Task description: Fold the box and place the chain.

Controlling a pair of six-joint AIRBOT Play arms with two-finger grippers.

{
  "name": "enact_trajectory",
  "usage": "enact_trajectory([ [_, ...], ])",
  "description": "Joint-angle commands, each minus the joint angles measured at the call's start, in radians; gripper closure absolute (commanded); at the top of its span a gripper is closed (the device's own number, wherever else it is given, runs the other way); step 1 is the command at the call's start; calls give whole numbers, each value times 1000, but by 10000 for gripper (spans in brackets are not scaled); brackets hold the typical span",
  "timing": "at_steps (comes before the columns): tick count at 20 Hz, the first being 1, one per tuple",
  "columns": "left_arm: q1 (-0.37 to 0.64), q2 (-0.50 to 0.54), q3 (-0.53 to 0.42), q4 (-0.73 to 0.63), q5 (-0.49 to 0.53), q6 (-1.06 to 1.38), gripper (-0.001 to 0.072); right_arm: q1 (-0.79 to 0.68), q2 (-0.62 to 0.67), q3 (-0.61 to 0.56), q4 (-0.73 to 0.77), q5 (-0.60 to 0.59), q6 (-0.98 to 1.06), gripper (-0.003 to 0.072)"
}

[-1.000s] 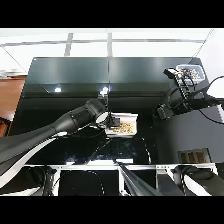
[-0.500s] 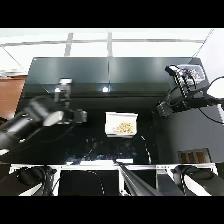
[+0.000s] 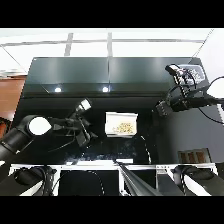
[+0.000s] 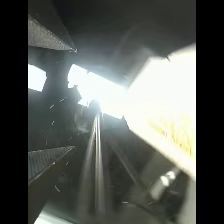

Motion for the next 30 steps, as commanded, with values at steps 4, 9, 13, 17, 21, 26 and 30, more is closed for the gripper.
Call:
enact_trajectory([
  [4, 2, -179, 21, -138, -37, 617, -2, 0, 0, -1, 0, 51, 27, 327],
  [9, 129, -335, 76, -341, -97, 865, -2, 0, 0, -1, 1, 60, 27, 328],
  [13, 115, -407, 77, -379, -17, 892, -2, 0, 0, -1, 0, 60, 30, 328],
  [17, 111, -463, 91, -425, 0, 893, -2, 0, 0, -1, 0, 60, 34, 328],
  [21, 110, -486, 116, -425, -1, 890, -2, 0, 0, -1, 0, 31, 34, 327],
  [26, 91, -515, 157, -425, -7, 889, 1, 0, 0, -1, 1, 5, 34, 328],
  [30, 68, -518, 158, -400, -12, 890, 1, 0, 0, -1, 0, -9, 34, 328],
])
